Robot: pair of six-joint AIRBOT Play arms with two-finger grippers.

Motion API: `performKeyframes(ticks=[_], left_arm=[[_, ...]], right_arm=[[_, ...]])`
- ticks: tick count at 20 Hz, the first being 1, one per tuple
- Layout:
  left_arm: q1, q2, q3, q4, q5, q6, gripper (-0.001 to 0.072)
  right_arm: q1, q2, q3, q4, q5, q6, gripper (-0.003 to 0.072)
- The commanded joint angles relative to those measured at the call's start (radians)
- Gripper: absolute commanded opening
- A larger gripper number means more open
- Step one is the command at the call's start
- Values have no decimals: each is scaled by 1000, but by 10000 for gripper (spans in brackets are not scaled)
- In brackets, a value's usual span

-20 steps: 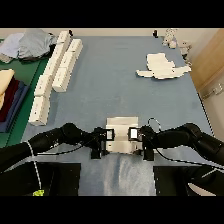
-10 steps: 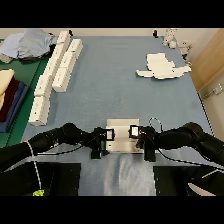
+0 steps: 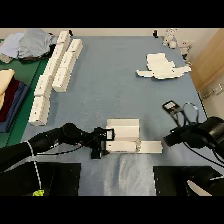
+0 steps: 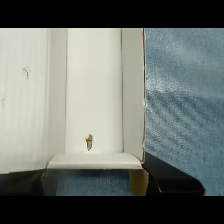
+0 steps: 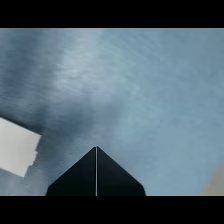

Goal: Fold the box.

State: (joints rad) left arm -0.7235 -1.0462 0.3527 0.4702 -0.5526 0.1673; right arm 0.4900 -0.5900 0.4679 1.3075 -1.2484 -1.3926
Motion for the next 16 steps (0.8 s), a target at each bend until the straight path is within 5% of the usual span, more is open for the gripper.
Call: performKeyframes(ticks=[1,9,16], left_arm=[[0,0,1,0,0,0,474],[0,0,1,0,0,0,474],[0,0,1,0,0,0,474]], right_arm=[[-206,-31,-3,60,-78,161,1],[-749,-243,-10,753,-14,-329,-2],[-810,-374,-36,851,-53,-507,-1]])
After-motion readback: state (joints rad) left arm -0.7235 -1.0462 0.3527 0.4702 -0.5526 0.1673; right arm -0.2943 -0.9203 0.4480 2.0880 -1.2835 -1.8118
